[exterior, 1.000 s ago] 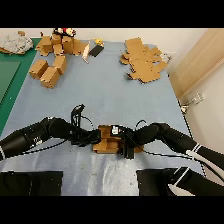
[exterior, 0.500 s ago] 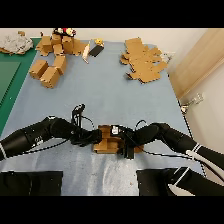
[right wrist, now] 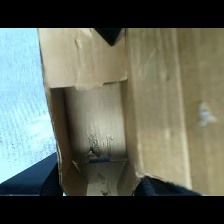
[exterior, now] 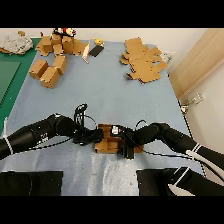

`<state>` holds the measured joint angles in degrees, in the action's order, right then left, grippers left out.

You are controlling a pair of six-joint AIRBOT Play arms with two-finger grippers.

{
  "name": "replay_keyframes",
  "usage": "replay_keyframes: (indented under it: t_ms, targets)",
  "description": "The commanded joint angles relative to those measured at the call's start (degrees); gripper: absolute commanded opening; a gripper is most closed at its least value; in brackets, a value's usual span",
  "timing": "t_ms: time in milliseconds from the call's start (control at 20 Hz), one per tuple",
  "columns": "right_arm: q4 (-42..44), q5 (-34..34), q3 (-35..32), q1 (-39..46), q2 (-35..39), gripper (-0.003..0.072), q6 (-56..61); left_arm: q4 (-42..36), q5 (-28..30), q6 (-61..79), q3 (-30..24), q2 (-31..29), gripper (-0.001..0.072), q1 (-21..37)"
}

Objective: Fold the box.

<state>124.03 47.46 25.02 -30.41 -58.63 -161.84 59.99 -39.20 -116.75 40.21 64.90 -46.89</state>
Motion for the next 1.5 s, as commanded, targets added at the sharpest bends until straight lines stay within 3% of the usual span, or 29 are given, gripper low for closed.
replay_keyframes:
  t_ms: [0, 550, 1100, 1450]
  targets:
    - [0.0, 0.0, 0.0, 0.0, 0.0, 0.0452, 0.0, 4.9, -2.5, -3.6, 1.4, 0.1, 0.0430, -0.6]
    - [0.0, 0.0, 0.0, 0.0, 0.0, 0.0452, 0.0, 5.3, -3.7, -4.4, 4.1, 0.0, 0.0430, -3.0]
    - [0.0, 0.0, 0.0, 0.0, 0.0, 0.0452, 0.0, 16.0, -12.1, -7.3, 7.1, 0.0, 0.0428, -3.0]
    - [0.0, 0.0, 0.0, 0.0, 0.0, 0.0452, 0.0, 17.6, -10.6, -3.8, 7.1, 0.5, 0.0429, -3.1]
